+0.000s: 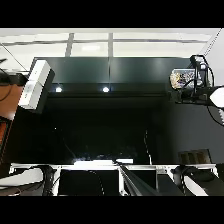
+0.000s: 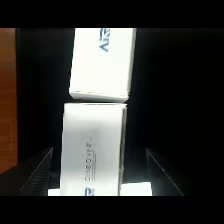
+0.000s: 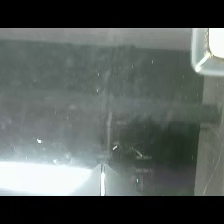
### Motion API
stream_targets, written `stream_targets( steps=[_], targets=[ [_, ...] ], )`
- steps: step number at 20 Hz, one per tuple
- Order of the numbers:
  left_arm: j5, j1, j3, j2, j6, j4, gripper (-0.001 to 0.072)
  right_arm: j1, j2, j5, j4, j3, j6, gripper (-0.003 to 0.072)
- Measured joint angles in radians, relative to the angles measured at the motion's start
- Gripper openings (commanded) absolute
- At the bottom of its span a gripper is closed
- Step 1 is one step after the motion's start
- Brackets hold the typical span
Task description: Fold the box and place the chain.
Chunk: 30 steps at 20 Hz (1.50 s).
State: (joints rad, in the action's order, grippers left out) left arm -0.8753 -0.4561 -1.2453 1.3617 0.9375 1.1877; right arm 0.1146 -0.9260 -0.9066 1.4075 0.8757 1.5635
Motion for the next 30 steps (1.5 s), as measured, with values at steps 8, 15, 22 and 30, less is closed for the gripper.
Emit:
stream_targets(
  steps=[8, 15, 22, 30],
  targets=[
    [-0.180, 0.084, 0.162, -0.325, 0.170, -0.008, 0.0025, 0.000, 0.000, 0.103, 0.001, 0.000, -0.027, 0.0016],
    [0.046, 0.247, 0.586, -0.642, 0.192, -0.037, 0.0028, 0.000, -0.002, 0.254, 0.006, -0.070, -0.102, 0.0016],
    [0.124, 0.276, 0.663, -0.692, 0.192, -0.041, 0.0028, 0.000, -0.005, 0.281, 0.006, -0.110, -0.116, 0.0016],
    [0.133, 0.278, 0.671, -0.696, 0.194, -0.044, 0.0028, 0.000, -0.005, 0.279, 0.007, -0.114, -0.119, 0.0016]
  ],
)
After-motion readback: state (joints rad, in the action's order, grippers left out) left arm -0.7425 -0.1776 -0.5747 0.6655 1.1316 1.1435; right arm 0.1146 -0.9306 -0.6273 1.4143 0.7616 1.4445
